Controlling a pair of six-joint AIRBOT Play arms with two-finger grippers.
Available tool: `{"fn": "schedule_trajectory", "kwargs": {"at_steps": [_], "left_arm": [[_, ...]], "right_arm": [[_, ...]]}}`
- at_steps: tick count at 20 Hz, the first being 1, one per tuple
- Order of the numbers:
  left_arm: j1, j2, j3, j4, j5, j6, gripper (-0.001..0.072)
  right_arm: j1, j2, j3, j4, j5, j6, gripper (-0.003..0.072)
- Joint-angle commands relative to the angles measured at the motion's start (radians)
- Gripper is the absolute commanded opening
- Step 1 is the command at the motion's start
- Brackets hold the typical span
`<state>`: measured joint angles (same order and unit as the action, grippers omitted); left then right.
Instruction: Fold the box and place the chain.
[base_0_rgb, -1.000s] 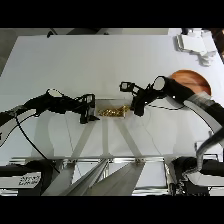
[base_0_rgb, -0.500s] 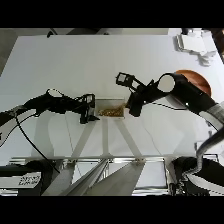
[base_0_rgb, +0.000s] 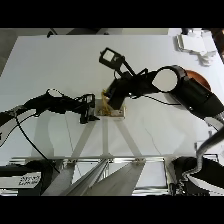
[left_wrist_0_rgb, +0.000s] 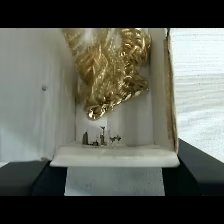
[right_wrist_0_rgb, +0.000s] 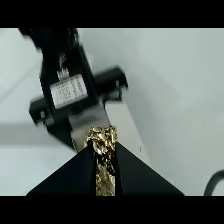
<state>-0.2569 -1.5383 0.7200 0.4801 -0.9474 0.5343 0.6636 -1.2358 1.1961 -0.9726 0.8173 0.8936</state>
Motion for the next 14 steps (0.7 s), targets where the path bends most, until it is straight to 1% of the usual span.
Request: {"fn": "schedule_trajectory", "kwargs": {"at_steps": [1,7,9,11,14], "left_arm": [[0.0,0.0,0.0,0.0,0.0,0.0,0.0277],[0.0,0.0,0.0,0.0,0.0,0.0,0.0277],[0.0,0.0,0.0,0.0,0.0,0.0,0.0277],[0.0,0.0,0.0,0.0,0.0,0.0,0.0277],[0.0,0.0,0.0,0.0,0.0,0.0,0.0277]], "right_arm": [[0.016,0.001,0.017,0.063,-0.098,0.015,0.0008],[0.016,0.0,0.017,0.05,-0.099,0.015,0.0008],[0.016,-0.009,0.017,0.022,-0.094,0.016,0.0008],[0.016,-0.032,0.017,-0.005,-0.057,0.02,0.0008],[0.016,-0.089,0.014,-0.033,0.05,0.021,0.0008]]}}
